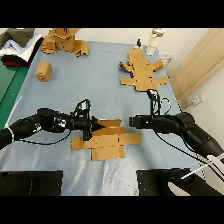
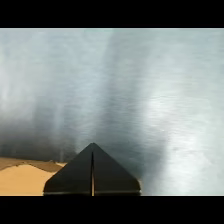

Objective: Fold the box.

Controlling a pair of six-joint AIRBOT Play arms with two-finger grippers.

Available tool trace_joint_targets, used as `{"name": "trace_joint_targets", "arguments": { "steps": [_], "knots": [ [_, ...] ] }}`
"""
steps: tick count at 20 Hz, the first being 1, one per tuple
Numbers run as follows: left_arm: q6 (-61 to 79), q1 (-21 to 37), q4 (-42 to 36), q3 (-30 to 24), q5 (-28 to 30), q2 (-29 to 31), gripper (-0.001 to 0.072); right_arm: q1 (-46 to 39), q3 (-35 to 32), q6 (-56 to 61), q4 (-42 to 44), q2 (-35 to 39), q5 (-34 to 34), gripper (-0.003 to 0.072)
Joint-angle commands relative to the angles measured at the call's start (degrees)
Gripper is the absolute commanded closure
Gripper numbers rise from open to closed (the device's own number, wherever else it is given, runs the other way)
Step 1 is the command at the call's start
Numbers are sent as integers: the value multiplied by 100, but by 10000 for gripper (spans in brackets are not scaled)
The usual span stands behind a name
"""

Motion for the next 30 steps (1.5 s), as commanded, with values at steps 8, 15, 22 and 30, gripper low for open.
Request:
{"name": "trace_joint_targets", "arguments": {
  "steps": [8, 15, 22, 30],
  "knots": [
    [107, -2, -11, -192, 92, -2, 694, 28, 7, 649, -739, 42, -387, 684],
    [105, -4, 389, -188, 7, -153, 693, 494, 7, 813, -739, 42, -70, 684],
    [68, 7, 636, -179, -83, -136, 691, 568, 4, 811, -756, 39, -33, 684],
    [-1117, 7, 1998, 240, -81, -122, 428, 568, 4, 800, -754, 39, -44, 684]
  ]
}}
